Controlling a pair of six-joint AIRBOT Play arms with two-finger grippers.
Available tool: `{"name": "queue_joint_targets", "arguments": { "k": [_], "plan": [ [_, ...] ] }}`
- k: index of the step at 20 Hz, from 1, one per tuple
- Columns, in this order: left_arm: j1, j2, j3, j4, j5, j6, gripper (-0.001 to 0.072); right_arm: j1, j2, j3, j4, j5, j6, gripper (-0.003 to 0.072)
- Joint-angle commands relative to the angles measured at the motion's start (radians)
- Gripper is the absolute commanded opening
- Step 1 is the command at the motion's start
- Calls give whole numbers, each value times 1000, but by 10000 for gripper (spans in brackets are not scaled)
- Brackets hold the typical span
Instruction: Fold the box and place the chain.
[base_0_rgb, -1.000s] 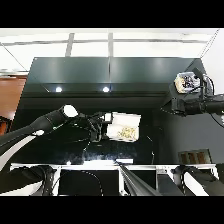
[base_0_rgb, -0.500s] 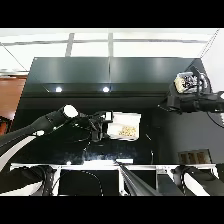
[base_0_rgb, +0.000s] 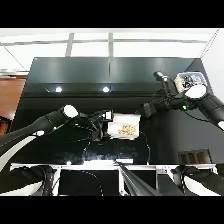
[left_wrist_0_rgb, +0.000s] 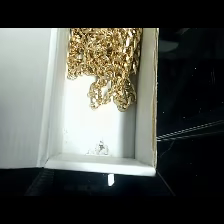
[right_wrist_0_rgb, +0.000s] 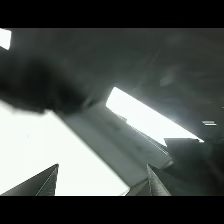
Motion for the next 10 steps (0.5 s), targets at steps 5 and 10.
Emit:
{"name": "queue_joint_targets", "arguments": {
  "k": [5,10],
  "plan": [
    [0,0,1,0,0,1,492,23,-16,0,-13,268,-213,617],
    [0,0,1,0,-3,2,492,81,-17,-3,-18,203,-409,616]
  ]
}}
